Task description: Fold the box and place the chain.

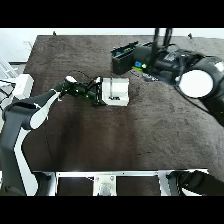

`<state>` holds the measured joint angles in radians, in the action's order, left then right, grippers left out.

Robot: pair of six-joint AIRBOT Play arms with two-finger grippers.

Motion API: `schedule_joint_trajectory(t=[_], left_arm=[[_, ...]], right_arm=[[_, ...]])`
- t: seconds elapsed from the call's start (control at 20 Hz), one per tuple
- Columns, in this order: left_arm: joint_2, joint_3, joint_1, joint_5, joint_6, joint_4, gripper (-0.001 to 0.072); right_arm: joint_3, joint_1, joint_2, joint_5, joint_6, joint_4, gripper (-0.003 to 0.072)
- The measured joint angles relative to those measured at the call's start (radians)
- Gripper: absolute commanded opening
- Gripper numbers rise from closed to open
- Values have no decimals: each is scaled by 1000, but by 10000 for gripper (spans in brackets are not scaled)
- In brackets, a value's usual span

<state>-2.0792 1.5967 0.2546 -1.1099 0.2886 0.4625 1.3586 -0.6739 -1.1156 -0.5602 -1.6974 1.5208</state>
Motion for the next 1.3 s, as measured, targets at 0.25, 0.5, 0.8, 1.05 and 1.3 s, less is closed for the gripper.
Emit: schedule_joint_trajectory(t=[0.25, 0.5, 0.8, 1.05, 1.3], left_arm=[[0, 0, 0, 0, 0, 0, 455], [0, 0, 0, 0, 0, 0, 455], [0, 0, 0, 0, 0, 0, 455], [0, 0, 0, 0, 0, 0, 455], [0, 0, 0, 0, 0, 0, 455]], right_arm=[[-4, -32, -63, 45, -66, 27, 6], [-8, -9, -48, -3, -100, 112, 5], [-9, 10, 44, -152, -153, 255, 5], [-71, 8, 50, -182, -181, 272, 6], [-199, 10, -14, 5, -262, 275, 6]])
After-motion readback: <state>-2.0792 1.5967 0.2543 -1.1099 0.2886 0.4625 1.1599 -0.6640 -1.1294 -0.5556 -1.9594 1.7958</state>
